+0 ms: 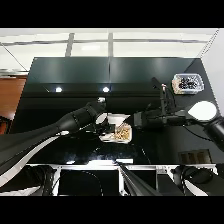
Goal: Fold the box and place the chain.
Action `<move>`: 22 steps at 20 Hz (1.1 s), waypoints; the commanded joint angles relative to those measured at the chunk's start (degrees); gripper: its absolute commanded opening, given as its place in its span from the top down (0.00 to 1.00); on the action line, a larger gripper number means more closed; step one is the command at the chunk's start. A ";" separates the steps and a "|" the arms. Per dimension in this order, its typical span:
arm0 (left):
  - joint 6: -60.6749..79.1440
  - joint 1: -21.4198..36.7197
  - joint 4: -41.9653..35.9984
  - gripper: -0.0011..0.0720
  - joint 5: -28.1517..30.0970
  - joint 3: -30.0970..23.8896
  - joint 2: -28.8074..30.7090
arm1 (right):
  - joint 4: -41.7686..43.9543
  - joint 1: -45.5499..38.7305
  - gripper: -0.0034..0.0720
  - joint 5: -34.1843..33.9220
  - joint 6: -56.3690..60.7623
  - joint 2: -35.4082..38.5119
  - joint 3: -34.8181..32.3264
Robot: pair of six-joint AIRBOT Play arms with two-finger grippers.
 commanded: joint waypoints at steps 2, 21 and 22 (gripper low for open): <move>-0.02 0.04 0.00 0.95 0.28 0.07 0.00 | -5.64 -0.46 0.50 1.33 2.75 -1.55 0.17; -3.89 -0.09 -2.03 0.37 1.73 2.84 0.35 | -14.95 -18.80 0.50 6.60 2.27 6.08 5.84; -2.49 -0.09 -2.12 0.31 1.57 2.84 0.96 | -14.99 -18.80 0.50 6.58 2.25 6.08 5.84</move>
